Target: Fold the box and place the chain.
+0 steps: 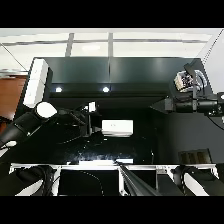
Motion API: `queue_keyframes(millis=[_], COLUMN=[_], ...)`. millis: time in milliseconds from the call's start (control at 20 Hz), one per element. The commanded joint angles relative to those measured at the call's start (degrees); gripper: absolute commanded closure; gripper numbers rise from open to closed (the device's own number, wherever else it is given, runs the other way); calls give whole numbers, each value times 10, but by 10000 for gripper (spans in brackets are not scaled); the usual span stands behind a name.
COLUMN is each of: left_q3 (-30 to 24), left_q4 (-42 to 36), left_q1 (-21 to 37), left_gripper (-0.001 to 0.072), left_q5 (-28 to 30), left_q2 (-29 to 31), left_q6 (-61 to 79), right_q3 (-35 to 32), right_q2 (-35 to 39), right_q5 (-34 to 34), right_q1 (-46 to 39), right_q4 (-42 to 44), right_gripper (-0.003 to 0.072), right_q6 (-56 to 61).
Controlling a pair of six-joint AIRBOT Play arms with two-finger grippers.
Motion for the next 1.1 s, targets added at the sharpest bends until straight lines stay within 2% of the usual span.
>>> queue_keyframes(millis=[0,150,350,1050], left_q3=[32,80,139,152], left_q4=[4,4,1,36], left_q1=[-54,-110,-129,-126], left_gripper=[-4,-4,-4,-4], left_q5=[9,14,13,-7], left_q2=[-8,-79,-154,-183], left_q6=[-68,-68,-69,-113], right_q3=[0,0,0,0], right_q2=[7,7,7,7], right_q5=[-32,-29,-28,-43], right_q1=[-9,-9,-10,-9], right_q4=[-2,-5,-6,-6], right_gripper=[646,646,646,646], right_q6=[0,-2,-4,-28])
